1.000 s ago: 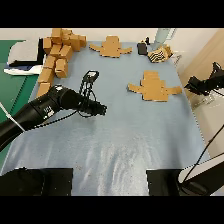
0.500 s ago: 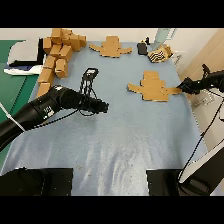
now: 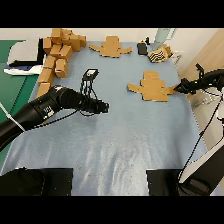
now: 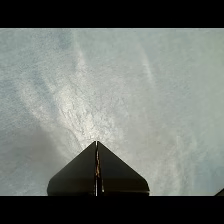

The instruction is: Fold the box.

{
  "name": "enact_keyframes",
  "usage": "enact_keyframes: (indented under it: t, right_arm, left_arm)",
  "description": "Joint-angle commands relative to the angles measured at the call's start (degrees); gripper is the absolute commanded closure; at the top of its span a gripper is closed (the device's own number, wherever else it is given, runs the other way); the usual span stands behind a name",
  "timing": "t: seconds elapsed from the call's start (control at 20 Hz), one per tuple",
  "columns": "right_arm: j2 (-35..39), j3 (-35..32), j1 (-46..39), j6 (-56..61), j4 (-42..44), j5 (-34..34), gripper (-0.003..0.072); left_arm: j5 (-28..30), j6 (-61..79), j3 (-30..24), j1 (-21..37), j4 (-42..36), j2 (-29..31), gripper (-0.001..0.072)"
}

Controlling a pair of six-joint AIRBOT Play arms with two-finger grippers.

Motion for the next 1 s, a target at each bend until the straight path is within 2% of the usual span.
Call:
enact_keyframes:
  t: [0.0, 0.2, 0.3, 0.5, 0.8, 0.9, 0.95]
  right_arm:
    - [0.0, 0.1, 0.4, -1.6, 1.3, -1.1, 0.0683]
    - [1.8, -1.4, 3.1, -1.8, 5.6, -4.9, 0.0686]
    - [5.7, -7.0, 5.7, -1.8, 5.4, -3.5, 0.0686]
    - [22.3, -30.3, 10.7, -1.2, 5.0, 7.3, 0.0687]
    - [56.7, -72.9, 20.0, 12.4, 1.2, 17.9, 0.0686]
    - [64.6, -81.7, 22.3, 15.2, 0.7, 18.7, 0.0681]
    - [66.8, -83.8, 22.4, 15.6, 0.3, 18.7, 0.0649]
  left_arm:
    - [-0.3, 0.0, 0.1, 0.0, -0.2, 0.0, 0.0696]
    - [-1.0, 2.3, 1.5, 0.4, -0.5, 0.0, 0.0696]
    - [-4.7, 3.3, 2.4, 1.9, -0.8, 0.0, 0.0696]
    - [-15.2, 11.0, 2.5, 6.6, -5.5, 0.2, 0.0696]
    - [-17.8, 23.8, 2.2, 12.5, -17.1, 0.1, 0.0696]
    - [-19.8, 25.8, 2.2, 13.4, -18.4, 0.1, 0.0696]
    - [-20.4, 26.3, 2.2, 13.4, -18.5, 0.1, 0.0696]
